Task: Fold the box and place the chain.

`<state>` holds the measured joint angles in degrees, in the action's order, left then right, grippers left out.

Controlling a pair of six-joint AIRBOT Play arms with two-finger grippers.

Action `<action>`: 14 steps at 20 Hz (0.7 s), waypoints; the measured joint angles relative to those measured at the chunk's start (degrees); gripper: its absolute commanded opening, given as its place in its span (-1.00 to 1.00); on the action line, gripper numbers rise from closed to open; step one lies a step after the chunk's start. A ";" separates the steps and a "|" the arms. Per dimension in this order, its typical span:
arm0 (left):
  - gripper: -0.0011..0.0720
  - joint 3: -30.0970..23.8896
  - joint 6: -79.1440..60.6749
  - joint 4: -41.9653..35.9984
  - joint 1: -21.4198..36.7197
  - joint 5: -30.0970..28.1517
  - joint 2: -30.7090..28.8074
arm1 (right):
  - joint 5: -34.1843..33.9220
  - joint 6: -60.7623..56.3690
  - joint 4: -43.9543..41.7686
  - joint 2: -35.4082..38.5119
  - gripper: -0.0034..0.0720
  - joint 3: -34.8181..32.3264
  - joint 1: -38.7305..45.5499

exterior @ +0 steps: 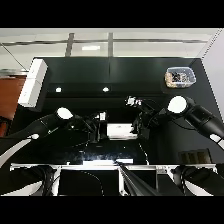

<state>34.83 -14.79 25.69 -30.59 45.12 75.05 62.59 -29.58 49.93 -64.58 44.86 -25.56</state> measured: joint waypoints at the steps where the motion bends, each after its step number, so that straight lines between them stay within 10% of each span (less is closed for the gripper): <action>1: 0.04 0.00 0.00 0.00 0.00 0.02 0.00 | 0.02 -0.09 0.02 0.07 -0.14 0.02 0.00; 14: 0.04 0.00 0.02 0.00 -0.02 0.17 0.00 | 0.28 -1.51 0.90 0.48 -0.39 0.17 0.09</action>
<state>34.83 -14.76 25.69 -30.61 45.30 75.05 62.87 -31.09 50.83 -64.10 45.04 -25.47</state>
